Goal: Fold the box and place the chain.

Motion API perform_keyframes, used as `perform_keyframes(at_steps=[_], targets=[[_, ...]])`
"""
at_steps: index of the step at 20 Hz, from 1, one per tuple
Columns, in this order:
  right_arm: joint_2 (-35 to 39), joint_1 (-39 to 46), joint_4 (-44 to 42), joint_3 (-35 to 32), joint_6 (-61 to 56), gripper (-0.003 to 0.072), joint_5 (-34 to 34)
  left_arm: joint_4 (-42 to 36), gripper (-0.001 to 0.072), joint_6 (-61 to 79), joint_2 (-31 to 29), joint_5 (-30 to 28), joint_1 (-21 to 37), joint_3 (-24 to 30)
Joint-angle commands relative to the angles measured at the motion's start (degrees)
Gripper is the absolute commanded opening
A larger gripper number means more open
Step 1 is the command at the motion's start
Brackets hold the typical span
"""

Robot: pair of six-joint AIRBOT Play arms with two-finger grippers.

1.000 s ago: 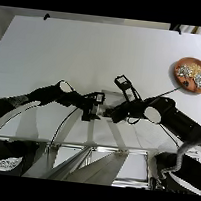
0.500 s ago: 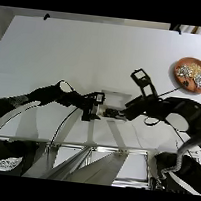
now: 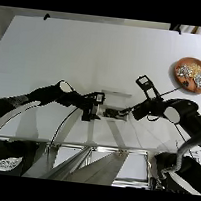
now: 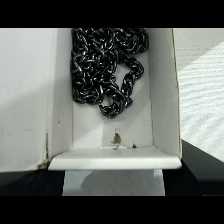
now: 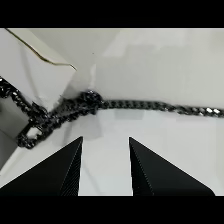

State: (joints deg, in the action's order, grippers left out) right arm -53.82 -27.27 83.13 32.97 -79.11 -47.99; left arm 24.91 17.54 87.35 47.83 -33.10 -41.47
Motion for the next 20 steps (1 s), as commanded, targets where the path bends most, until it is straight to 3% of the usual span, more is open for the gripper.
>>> perform_keyframes(at_steps=[1, 15, 19, 20], targets=[[-6.1, 0.3, -4.3, -0.7, 7.6, 0.032, 3.9, 0.0, 0.0394, 0.0, 0.0, 0.0, 0.0, 0.0], [-11.0, 0.3, -4.3, -0.8, 10.6, 0.026, 8.2, 0.0, 0.0394, 0.0, 0.0, 0.0, 0.0, 0.0], [-13.4, 0.3, -4.3, -0.8, 10.6, 0.0203, 7.9, 0.0, 0.0394, 0.0, 0.0, 0.0, 0.0, 0.0], [-13.6, 0.3, -4.3, -0.8, 10.6, 0.0157, 7.3, 0.0, 0.0394, 0.0, 0.0, 0.0, 0.0, 0.0]])
